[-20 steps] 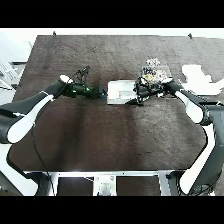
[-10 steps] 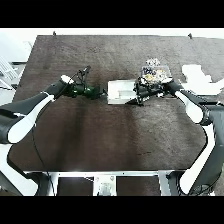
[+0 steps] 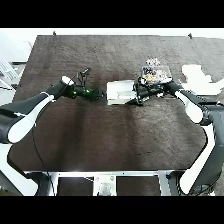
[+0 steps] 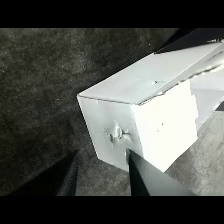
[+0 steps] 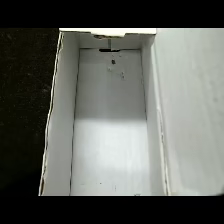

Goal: Fold the box and place the chain.

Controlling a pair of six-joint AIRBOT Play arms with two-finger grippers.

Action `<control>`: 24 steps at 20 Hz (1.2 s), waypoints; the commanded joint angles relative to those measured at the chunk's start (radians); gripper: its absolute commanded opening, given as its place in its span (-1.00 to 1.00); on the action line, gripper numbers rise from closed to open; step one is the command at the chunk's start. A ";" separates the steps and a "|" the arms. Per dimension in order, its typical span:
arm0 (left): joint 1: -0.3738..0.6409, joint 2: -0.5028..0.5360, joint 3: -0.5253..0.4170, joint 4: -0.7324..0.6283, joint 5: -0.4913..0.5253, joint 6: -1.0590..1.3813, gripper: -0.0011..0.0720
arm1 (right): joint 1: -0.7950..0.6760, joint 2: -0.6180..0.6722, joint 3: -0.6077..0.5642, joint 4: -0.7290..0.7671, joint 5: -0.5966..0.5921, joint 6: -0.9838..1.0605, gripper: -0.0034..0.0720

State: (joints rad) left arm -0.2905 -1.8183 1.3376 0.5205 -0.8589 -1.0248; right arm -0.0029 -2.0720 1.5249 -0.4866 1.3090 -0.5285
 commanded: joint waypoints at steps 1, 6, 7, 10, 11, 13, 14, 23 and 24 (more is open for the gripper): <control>0.001 0.000 -0.004 -0.069 -0.019 0.039 0.06 | 0.000 0.000 0.000 0.000 0.000 0.000 0.62; 0.022 0.000 -0.004 -0.150 -0.052 0.075 0.39 | -0.001 0.000 0.000 0.000 0.000 0.000 0.62; 0.029 0.000 -0.004 -0.151 -0.062 0.076 0.39 | -0.001 0.000 0.000 0.000 0.000 0.000 0.62; 0.037 0.000 -0.005 -0.148 -0.073 0.073 0.38 | -0.001 0.000 0.000 0.000 0.000 0.000 0.62; 0.037 0.000 -0.013 -0.153 -0.066 0.076 0.38 | 0.000 0.000 0.000 0.000 0.000 0.000 0.62; 0.037 -0.001 -0.037 -0.168 -0.042 0.084 0.38 | 0.000 0.000 0.000 0.000 0.000 0.000 0.62; 0.037 -0.001 -0.043 -0.175 -0.042 0.089 0.38 | -0.001 0.000 0.000 0.000 0.000 0.000 0.62; 0.021 0.003 -0.040 -0.274 -0.040 0.100 0.37 | -0.001 0.000 0.000 0.000 0.000 0.000 0.62; 0.021 0.003 -0.040 -0.274 -0.044 0.082 0.37 | -0.001 0.000 0.000 0.000 0.000 0.000 0.62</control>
